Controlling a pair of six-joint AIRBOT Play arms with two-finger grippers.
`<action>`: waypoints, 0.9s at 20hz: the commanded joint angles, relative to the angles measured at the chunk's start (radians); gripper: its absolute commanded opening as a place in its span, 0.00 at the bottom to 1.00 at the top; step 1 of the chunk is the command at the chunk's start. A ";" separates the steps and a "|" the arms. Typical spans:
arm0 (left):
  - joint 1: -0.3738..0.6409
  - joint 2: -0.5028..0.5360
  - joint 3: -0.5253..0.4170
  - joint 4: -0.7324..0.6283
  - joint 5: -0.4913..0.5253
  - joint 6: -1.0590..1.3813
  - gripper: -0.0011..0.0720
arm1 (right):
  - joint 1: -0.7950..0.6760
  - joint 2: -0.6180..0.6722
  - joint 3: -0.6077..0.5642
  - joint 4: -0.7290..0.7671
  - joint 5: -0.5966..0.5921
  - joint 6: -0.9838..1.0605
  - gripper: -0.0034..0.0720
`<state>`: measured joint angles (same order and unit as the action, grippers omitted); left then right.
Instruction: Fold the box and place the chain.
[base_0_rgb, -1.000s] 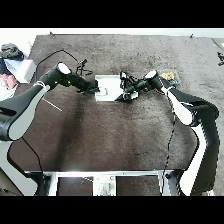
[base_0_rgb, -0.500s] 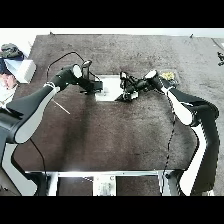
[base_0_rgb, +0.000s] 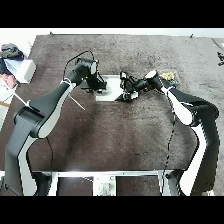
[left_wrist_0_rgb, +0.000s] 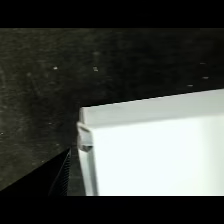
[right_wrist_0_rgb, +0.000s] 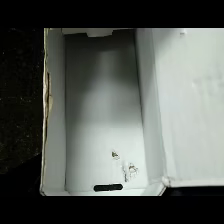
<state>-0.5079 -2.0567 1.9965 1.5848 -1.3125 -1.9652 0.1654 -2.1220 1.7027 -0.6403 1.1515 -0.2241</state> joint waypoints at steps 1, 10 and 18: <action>-0.010 -0.023 0.035 0.085 -0.043 -0.050 0.48 | 0.000 -0.001 0.000 0.000 0.000 0.000 0.67; -0.010 -0.050 0.032 0.097 -0.021 -0.079 0.35 | 0.000 -0.001 0.000 0.000 0.000 0.000 0.67; -0.013 -0.056 0.032 0.076 0.008 -0.105 0.09 | 0.000 -0.001 0.000 0.000 0.000 0.000 0.67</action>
<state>-0.5201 -2.1113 2.0277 1.6650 -1.3167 -2.0701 0.1654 -2.1220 1.7027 -0.6403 1.1515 -0.2241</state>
